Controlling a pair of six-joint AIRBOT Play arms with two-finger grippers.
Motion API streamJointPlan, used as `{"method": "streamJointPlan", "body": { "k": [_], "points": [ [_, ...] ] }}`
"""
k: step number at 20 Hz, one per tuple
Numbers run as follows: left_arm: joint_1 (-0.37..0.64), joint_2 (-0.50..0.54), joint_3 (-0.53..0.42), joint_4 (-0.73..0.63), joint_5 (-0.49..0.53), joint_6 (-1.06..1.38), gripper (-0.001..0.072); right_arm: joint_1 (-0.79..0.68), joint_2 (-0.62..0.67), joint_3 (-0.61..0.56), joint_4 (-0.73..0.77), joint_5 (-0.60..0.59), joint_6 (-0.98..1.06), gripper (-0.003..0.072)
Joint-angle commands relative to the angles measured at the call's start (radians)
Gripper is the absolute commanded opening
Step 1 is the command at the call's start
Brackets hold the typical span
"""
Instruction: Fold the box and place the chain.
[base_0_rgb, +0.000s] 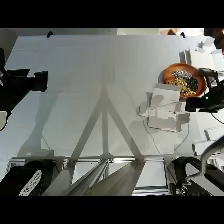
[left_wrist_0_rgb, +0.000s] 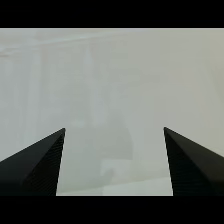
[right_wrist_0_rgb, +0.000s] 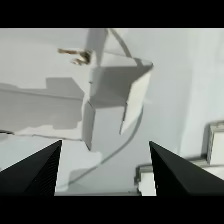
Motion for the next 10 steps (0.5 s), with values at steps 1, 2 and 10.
{"method": "streamJointPlan", "body": {
  "k": [1,2,10],
  "points": [
    [-0.001,0.001,0.001,0.000,0.000,0.000,0.0693,0.000,-0.043,0.000,-0.072,0.045,0.091,0.0592],
    [-0.001,0.001,0.001,0.000,0.000,0.000,0.0693,0.000,-0.054,0.000,-0.080,0.040,0.114,0.0592],
    [-0.001,0.001,0.001,0.000,0.000,0.000,0.0693,0.000,-0.180,-0.001,-0.079,0.030,0.149,0.0551]
  ]
}}
